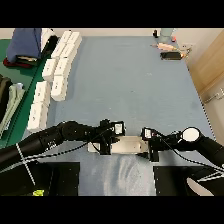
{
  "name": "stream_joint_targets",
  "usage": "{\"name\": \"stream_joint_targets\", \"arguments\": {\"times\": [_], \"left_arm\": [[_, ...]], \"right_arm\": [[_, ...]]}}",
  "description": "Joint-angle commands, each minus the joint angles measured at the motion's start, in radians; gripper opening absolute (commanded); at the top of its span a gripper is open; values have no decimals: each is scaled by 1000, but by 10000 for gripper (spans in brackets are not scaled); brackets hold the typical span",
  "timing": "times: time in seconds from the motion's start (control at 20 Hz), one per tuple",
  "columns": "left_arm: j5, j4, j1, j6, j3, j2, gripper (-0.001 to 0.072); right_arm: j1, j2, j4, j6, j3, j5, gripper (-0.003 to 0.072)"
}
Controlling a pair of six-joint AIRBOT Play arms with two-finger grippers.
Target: Fold the box.
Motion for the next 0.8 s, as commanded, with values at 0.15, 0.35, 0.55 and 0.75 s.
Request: {"name": "stream_joint_targets", "arguments": {"times": [0.15,0.35,0.55,0.75], "left_arm": [[1,0,0,0,0,0,16],[1,0,0,0,0,0,16],[1,0,0,0,0,0,16],[1,0,0,0,0,0,16]], "right_arm": [[0,-41,14,-8,-7,-20,629],[0,-41,13,-34,-7,-22,544],[0,-41,-10,-39,-7,-26,537],[0,-39,-21,-38,-7,-18,537]]}}
